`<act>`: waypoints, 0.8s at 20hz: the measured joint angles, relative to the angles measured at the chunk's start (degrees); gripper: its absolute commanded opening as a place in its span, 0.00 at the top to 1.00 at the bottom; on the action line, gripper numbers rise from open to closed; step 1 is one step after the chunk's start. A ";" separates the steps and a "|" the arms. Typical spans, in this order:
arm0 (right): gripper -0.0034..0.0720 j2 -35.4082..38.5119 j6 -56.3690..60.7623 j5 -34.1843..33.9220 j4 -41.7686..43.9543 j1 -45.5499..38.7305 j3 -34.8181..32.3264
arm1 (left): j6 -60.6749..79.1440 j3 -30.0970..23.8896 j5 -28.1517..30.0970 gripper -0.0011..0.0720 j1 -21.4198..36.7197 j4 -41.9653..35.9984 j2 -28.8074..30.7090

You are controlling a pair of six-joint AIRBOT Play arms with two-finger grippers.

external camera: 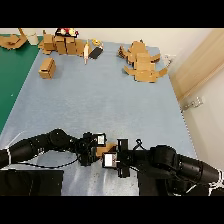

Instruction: Fold the box.

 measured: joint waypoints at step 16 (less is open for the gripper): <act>0.95 22.40 52.89 -13.27 -1.90 0.09 -0.39 | -0.17 0.00 0.07 0.58 0.02 -0.04 0.00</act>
